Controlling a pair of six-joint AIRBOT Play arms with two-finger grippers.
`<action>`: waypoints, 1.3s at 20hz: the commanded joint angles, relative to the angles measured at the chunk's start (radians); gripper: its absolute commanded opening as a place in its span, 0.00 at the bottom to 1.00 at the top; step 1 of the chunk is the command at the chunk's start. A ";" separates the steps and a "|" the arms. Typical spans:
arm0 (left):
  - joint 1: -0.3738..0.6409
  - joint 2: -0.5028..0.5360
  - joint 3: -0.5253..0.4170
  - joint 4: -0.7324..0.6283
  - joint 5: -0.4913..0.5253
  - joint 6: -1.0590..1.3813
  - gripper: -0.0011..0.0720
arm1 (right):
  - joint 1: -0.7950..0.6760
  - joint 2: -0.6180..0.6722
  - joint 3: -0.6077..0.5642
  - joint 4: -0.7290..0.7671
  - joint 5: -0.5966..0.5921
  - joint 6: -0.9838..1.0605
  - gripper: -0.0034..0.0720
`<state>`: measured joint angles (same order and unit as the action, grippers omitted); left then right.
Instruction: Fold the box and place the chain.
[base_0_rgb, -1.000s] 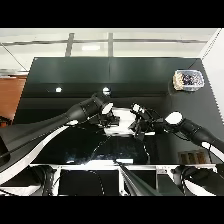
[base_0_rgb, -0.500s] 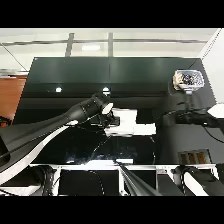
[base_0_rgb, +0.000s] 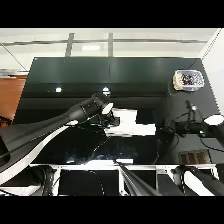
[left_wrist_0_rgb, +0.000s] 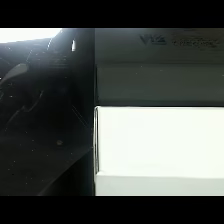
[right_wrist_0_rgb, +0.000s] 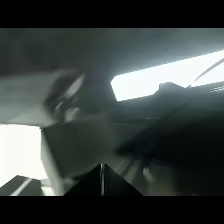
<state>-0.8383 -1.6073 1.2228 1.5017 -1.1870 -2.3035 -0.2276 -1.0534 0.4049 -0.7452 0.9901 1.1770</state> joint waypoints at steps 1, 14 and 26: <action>0.000 0.000 0.001 0.001 -0.008 -0.001 0.05 | 0.140 -0.093 -0.014 0.196 -0.021 -0.150 0.06; 0.001 0.000 0.001 0.001 -0.023 0.000 0.05 | 0.237 -0.105 0.052 0.331 0.090 -0.321 0.74; 0.001 0.000 0.001 0.005 -0.021 0.000 0.05 | 0.412 -0.105 0.116 0.314 0.019 -0.116 0.69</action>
<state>-0.8383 -1.6073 1.2228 1.5043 -1.2095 -2.3043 0.1368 -1.1572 0.4946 -0.3889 1.0317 0.9836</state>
